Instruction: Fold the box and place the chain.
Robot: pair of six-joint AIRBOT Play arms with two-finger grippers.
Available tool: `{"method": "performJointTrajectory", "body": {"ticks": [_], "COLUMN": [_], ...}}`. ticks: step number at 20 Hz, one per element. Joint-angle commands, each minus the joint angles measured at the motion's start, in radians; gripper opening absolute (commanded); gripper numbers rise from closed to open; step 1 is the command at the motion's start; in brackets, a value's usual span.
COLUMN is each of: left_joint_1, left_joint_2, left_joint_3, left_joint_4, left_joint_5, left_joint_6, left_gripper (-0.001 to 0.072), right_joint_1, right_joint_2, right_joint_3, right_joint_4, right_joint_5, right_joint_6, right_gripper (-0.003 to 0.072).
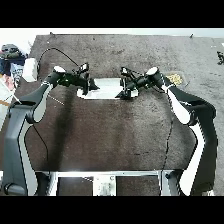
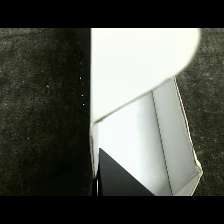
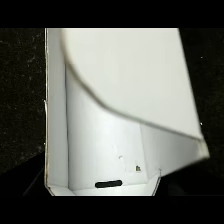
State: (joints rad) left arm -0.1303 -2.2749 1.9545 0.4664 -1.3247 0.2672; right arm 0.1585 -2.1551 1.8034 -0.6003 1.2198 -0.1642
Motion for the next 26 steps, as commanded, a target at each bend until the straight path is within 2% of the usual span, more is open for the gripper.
{"method": "performJointTrajectory", "body": {"ticks": [1,21,22,26], "left_joint_1": [0.000,0.000,0.000,0.000], "left_joint_2": [0.000,0.000,0.000,0.000], "left_joint_3": [0.000,0.000,0.000,0.000], "left_joint_4": [0.000,-0.003,-0.003,-0.003], "left_joint_5": [0.001,0.001,0.001,0.001], "left_joint_6": [0.000,0.000,0.000,0.000], "left_gripper": [0.0014,0.0013,0.0013,0.0013], "right_joint_1": [0.000,0.013,0.013,0.013], "right_joint_2": [-0.013,-0.023,-0.023,-0.023], "right_joint_3": [0.011,0.021,0.021,0.021], "right_joint_4": [-0.002,-0.006,-0.006,-0.020], "right_joint_5": [0.005,-0.008,-0.008,-0.011], "right_joint_6": [0.000,-0.026,-0.026,-0.026], "right_gripper": [0.0592,0.0589,0.0514,0.0507]}}
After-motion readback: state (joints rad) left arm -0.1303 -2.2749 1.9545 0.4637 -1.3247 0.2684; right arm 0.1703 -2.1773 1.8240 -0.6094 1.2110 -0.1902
